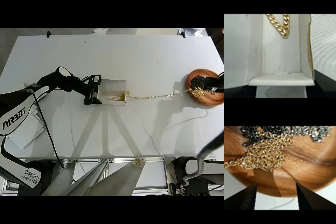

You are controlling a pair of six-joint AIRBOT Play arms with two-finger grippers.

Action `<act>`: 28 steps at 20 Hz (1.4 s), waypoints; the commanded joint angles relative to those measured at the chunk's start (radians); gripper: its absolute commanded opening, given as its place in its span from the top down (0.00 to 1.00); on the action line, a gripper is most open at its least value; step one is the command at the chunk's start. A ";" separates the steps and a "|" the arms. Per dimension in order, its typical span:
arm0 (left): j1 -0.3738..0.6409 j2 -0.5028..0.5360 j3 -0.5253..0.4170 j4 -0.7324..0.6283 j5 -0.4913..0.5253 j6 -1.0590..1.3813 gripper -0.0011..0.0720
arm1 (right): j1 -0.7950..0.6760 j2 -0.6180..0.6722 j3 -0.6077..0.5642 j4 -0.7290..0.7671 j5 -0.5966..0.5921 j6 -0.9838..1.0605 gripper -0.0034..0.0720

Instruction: Fold the box and place the chain.

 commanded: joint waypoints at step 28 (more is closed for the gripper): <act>0.000 0.000 0.000 0.000 0.000 0.000 0.54 | 0.629 0.156 0.000 0.102 0.089 -0.044 0.95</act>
